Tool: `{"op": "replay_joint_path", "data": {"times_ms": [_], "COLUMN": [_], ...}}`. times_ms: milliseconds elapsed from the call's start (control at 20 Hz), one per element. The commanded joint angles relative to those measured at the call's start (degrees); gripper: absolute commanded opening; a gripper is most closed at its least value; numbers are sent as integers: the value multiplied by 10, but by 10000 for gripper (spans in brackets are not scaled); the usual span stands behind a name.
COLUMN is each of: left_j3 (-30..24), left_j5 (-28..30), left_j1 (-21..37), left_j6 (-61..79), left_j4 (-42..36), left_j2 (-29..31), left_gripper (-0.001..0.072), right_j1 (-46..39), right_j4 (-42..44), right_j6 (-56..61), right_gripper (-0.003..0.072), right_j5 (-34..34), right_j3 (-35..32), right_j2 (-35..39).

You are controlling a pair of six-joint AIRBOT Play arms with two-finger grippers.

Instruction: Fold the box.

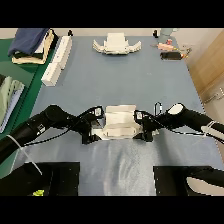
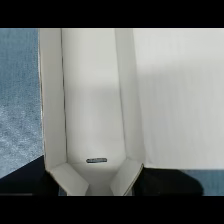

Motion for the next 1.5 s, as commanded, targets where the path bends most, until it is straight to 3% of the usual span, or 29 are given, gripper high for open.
{"op": "replay_joint_path", "data": {"times_ms": [0,150,200,300,350,750,800,850,1150,1200,1250,1300,1450], "left_j3": [-2,-2,-2,-2,-2,-3,-2,-3,-2,-2,-2,-2,-2], "left_j5": [35,44,45,46,50,102,110,115,118,118,117,118,118], "left_j1": [-10,-32,-38,-40,-40,-66,-70,-73,-76,-76,-78,-80,-83], "left_j6": [55,64,64,73,82,140,143,144,158,161,165,165,165], "left_j4": [-48,-61,-61,-61,-60,-90,-92,-92,-130,-137,-141,-141,-141], "left_j2": [-35,-58,-63,-68,-68,-68,-68,-68,-102,-106,-108,-108,-108], "left_gripper": [699,699,622,332,286,277,127,108,118,176,459,617,613], "right_j1": [0,0,0,0,0,0,0,0,0,0,0,0,0], "right_j4": [0,0,0,0,0,0,0,0,0,0,0,0,0], "right_j6": [0,0,0,0,0,0,0,0,0,0,0,0,0], "right_gripper": [562,562,562,562,562,562,562,563,562,562,562,562,562], "right_j5": [0,0,0,0,0,0,0,0,0,0,0,0,0], "right_j3": [0,0,0,0,0,0,0,0,0,0,0,0,0], "right_j2": [0,0,0,0,0,0,0,0,0,0,0,0,0]}}
